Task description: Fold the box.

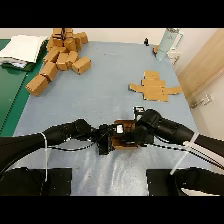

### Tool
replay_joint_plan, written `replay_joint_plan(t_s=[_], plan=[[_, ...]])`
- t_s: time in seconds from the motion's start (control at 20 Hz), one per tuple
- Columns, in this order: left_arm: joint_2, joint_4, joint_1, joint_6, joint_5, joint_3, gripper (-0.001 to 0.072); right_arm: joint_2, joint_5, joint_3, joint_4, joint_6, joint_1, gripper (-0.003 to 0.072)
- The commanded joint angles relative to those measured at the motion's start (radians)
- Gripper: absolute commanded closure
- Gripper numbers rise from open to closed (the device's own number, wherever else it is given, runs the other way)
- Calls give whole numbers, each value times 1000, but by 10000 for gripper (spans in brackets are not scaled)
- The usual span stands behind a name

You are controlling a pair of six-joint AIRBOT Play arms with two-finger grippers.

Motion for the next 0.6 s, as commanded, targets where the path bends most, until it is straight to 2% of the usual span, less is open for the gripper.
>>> replay_joint_plan(t_s=[0.0, 0.05, 0.1, 0.2, 0.4, 0.45, 0.5, 0.55], plan=[[0, 0, 0, 0, 0, 0, 285, -58, 11, 7, -21, 87, 19, 324], [0, 0, 0, 0, 0, 0, 285, -72, 25, 7, -21, 90, 19, 333], [0, 0, 0, 0, 0, 0, 285, -83, 35, 7, -21, 90, 19, 419], [0, 0, 0, 0, 0, 0, 285, -93, 35, 7, -27, 89, 19, 682], [0, 0, 0, 0, 0, 0, 285, -92, 33, 7, -39, 77, 19, 673], [0, 0, 0, 0, 0, 0, 285, -91, 31, 11, -36, 70, 19, 489], [0, 0, 0, 0, 0, 0, 285, -91, 23, 21, -30, 61, 19, 346], [0, 0, 0, 0, 0, 0, 285, -89, 19, 35, -27, 44, 19, 333]])
